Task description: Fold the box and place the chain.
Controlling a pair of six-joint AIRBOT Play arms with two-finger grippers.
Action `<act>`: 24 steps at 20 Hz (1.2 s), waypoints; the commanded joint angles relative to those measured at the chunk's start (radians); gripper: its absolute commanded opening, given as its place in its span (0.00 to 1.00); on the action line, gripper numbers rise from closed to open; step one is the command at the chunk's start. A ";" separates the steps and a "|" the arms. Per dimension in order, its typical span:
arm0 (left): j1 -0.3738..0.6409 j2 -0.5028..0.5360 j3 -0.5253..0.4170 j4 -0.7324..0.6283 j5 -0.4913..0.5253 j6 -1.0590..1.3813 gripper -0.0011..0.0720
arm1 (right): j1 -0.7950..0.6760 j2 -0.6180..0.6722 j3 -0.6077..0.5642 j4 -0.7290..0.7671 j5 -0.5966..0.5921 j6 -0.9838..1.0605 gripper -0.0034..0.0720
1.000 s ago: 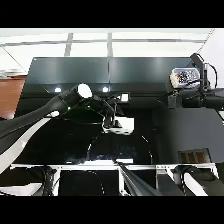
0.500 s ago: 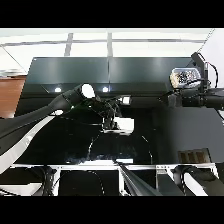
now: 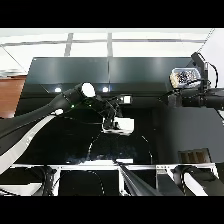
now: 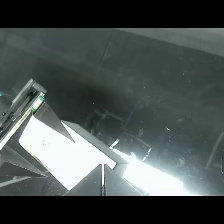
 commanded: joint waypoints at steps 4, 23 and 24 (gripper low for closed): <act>-0.002 0.000 0.001 0.005 -0.006 -0.004 0.99 | 0.000 0.000 0.001 0.000 0.001 0.000 0.06; -0.057 -0.001 0.001 0.116 0.061 -0.132 0.99 | 0.000 0.000 0.001 -0.001 0.038 0.001 0.06; -0.060 -0.001 0.001 0.116 0.063 -0.133 0.99 | 0.000 0.000 0.001 0.000 0.037 0.001 0.06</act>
